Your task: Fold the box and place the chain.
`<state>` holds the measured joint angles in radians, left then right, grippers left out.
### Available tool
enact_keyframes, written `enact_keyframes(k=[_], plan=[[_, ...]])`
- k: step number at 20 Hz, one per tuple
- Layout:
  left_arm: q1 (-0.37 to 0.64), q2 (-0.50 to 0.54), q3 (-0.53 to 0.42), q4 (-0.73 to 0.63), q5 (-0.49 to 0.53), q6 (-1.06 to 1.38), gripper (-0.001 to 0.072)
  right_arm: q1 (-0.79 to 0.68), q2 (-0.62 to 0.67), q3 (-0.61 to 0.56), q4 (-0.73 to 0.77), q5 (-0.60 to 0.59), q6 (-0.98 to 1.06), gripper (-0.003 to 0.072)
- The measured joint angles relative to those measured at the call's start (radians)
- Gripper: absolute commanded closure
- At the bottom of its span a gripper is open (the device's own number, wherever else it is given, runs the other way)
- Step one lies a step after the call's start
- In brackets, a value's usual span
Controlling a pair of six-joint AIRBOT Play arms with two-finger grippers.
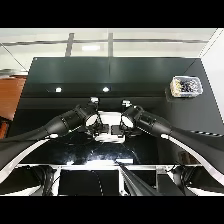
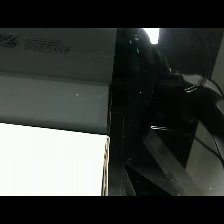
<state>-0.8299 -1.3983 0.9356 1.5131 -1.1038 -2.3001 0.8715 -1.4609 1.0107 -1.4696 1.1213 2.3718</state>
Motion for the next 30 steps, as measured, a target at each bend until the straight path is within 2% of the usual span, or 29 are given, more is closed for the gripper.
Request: enact_keyframes(k=[6, 7, 8, 23, 24, 25, 30], plan=[[0.0, 0.0, 0.0, 0.0, 0.0, 0.0, 0.0679, 0.0, -0.007, 0.001, -0.001, -0.002, 0.003, 0.0383], [0.0, 0.0, 0.0, 0.0, 0.0, 0.0, 0.0679, 0.0, -0.008, 0.001, -0.001, -0.003, 0.003, 0.0465], [0.0, 0.0, 0.0, 0.0, 0.0, 0.0, 0.0679, 0.0, -0.008, 0.001, 0.0, -0.003, 0.003, 0.0503], [0.0, 0.0, 0.0, -0.003, 0.0, 0.001, 0.0679, -0.002, 0.005, 0.0, 0.018, 0.024, 0.003, 0.0505], [0.0, 0.0, 0.0, -0.003, 0.0, 0.0, 0.0679, -0.003, 0.005, 0.0, 0.019, 0.023, 0.003, 0.0601], [0.0, 0.0, 0.0, -0.003, 0.0, 0.0, 0.0679, -0.003, 0.005, 0.0, 0.023, 0.019, 0.003, 0.0663], [0.0, 0.0, 0.0, -0.002, -0.005, -0.003, 0.0679, -0.004, 0.006, 0.0, 0.035, 0.0, 0.002, 0.0662]])
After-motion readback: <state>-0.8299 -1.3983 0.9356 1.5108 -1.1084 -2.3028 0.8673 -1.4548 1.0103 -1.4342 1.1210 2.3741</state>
